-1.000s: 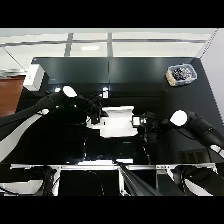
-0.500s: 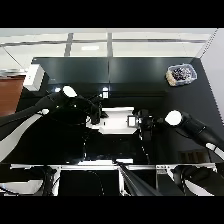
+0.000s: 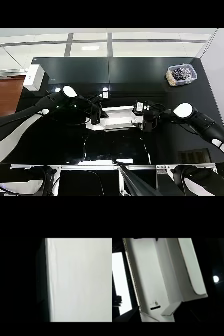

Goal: Fold the box and place the chain.

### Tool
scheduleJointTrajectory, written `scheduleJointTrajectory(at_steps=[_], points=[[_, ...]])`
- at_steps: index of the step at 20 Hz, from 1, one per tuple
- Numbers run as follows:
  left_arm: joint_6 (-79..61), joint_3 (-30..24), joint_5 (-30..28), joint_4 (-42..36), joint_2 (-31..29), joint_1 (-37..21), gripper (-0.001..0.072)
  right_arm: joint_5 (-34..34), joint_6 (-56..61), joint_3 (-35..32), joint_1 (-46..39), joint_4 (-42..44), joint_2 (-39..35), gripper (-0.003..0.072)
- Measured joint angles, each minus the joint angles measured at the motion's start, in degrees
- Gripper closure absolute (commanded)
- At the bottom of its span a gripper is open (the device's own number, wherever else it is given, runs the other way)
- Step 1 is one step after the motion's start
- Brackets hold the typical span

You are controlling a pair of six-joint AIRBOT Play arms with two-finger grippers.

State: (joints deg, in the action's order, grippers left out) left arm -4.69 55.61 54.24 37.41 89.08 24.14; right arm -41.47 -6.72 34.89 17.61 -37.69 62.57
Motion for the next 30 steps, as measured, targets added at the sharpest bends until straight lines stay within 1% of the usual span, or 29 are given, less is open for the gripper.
scheduleJointTrajectory(at_steps=[3,8,15,21,30], points=[[-0.1,0.0,0.0,0.1,0.0,0.0,0.0683,-0.4,-1.3,0.0,-1.1,1.5,0.1,-0.0027],[-2.0,0.4,-0.1,0.5,0.1,0.7,0.0682,-3.1,-4.9,0.0,-1.6,5.2,1.8,-0.0026],[-2.7,0.6,0.2,2.1,0.6,1.9,0.0682,-5.5,-7.0,0.0,-1.3,6.3,5.6,-0.0022],[-2.9,0.6,0.2,2.7,0.6,2.1,0.0682,-5.4,-9.6,0.0,-0.2,6.4,10.2,-0.0022],[-2.6,0.6,0.2,2.8,0.6,2.1,0.0682,-3.6,-7.7,0.0,0.0,5.3,12.8,-0.0022]])
